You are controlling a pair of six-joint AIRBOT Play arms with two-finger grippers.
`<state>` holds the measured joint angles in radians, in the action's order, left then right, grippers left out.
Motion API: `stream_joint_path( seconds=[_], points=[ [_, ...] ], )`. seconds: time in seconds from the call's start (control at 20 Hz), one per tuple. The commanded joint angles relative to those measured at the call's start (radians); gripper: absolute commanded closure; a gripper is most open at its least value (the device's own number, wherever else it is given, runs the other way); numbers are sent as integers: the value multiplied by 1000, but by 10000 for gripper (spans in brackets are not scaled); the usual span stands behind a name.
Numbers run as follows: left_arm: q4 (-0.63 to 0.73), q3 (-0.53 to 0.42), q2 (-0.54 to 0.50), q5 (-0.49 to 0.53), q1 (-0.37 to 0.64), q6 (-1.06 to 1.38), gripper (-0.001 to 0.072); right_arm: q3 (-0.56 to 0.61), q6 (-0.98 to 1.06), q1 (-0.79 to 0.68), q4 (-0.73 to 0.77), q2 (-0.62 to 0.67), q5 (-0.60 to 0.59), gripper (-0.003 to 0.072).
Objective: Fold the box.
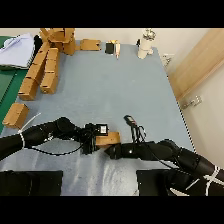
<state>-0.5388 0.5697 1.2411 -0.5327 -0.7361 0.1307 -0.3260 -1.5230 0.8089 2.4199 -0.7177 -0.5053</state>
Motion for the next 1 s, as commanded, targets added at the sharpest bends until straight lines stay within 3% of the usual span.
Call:
stream_joint_path(
  seconds=[0.0,0.95],
  points=[
    [0,1,-1,0,0,0,100,11,101,-27,21,2,110,685],
    [0,1,-1,0,0,0,100,11,45,-28,-24,-48,100,685]
  ],
)
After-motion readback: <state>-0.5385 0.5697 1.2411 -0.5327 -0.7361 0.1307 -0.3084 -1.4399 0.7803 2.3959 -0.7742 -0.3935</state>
